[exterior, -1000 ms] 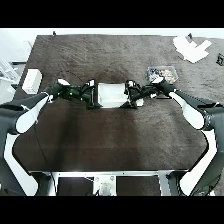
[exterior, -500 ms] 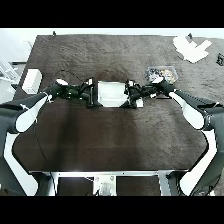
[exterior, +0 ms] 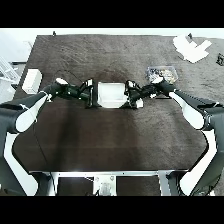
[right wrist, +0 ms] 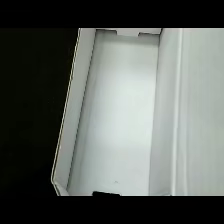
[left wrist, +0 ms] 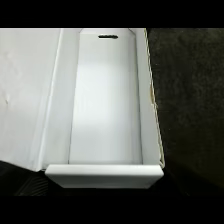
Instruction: Fold the box and place the chain.
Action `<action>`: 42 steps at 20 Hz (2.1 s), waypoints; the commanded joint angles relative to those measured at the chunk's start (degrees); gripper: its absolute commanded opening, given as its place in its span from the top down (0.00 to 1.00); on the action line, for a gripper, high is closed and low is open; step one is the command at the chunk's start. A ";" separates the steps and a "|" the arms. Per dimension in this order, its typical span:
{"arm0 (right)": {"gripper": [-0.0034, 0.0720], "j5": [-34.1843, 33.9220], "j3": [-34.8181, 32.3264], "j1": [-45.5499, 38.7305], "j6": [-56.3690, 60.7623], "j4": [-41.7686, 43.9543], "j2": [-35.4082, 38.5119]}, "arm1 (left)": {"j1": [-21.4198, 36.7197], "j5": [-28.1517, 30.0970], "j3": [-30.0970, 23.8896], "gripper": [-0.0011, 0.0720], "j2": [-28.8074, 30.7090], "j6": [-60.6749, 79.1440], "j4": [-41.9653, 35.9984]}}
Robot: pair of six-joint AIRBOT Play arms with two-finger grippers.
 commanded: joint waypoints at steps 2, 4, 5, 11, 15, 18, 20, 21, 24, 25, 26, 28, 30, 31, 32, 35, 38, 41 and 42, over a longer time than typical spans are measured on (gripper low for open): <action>0.17 -0.35 -0.02 -0.07 0.13 0.24 0.00 | -0.13 -1.60 0.76 0.01 -0.13 -0.22 2.89; 0.17 -0.35 -0.02 -0.07 0.13 0.24 0.00 | -0.37 -1.81 0.76 0.01 -0.20 -0.24 2.84; 0.17 -0.35 -0.02 -0.04 0.13 0.24 0.00 | -0.59 -1.73 0.76 0.01 -0.20 -0.26 2.80; 0.17 -0.35 -0.02 -0.07 0.13 0.24 0.00 | -1.57 -0.70 0.76 0.01 -0.24 -0.57 1.68; 0.17 -0.35 -0.02 -0.07 0.13 0.24 0.00 | -1.81 -1.05 0.72 0.01 -0.37 -0.96 1.38; 0.17 -0.37 -0.02 -0.07 0.11 0.24 0.00 | -1.79 -1.90 0.72 0.01 -0.92 -2.21 0.04; 0.17 -0.37 -0.02 -0.07 0.13 0.24 0.00 | -1.81 -1.92 0.72 0.02 -0.94 -2.27 0.02; 0.17 -0.35 -0.02 -0.07 0.13 0.24 0.00 | -1.79 -1.64 0.72 0.02 -0.94 -2.75 0.07; 0.17 -0.35 -0.02 -0.04 0.13 0.24 0.00 | -1.79 -1.51 0.72 0.02 -0.94 -3.28 0.07; 0.17 -0.37 -0.02 -0.07 0.13 0.24 0.00 | -1.79 -1.51 0.72 0.02 -0.94 -3.21 0.07; 0.17 -0.35 -0.02 -0.07 0.13 0.24 0.00 | -1.79 -1.49 0.72 0.02 -0.94 -3.17 0.07; 0.17 -0.35 -0.02 -0.07 0.13 0.24 0.00 | -1.75 -0.70 0.79 0.02 -0.76 -1.18 0.02; 0.17 -0.37 -0.02 -0.07 0.13 0.24 0.00 | -1.62 -0.48 1.36 0.02 -0.90 -0.11 0.04; 0.17 -0.37 -0.02 -0.04 0.13 0.24 0.00 | -1.49 -0.59 1.38 0.02 -0.90 0.39 0.02; 0.17 -0.37 -0.02 -0.04 0.11 0.24 0.00 | -1.44 -0.57 1.38 0.02 -0.87 1.16 -0.11; 0.17 -0.37 -0.02 -0.07 0.13 0.24 0.00 | -1.38 0.02 1.49 0.02 -0.90 2.38 -0.20; 0.17 -0.37 -0.02 -0.04 0.13 0.24 0.00 | -1.33 0.07 1.49 0.02 -0.90 2.80 -0.33; 0.17 -0.35 -0.02 -0.07 0.11 0.24 0.00 | -0.59 -0.50 1.42 0.02 -1.31 2.29 -2.16; 0.17 -0.35 -0.02 -0.07 0.13 0.24 0.00 | -0.59 -0.50 1.42 0.02 -1.31 1.49 -2.12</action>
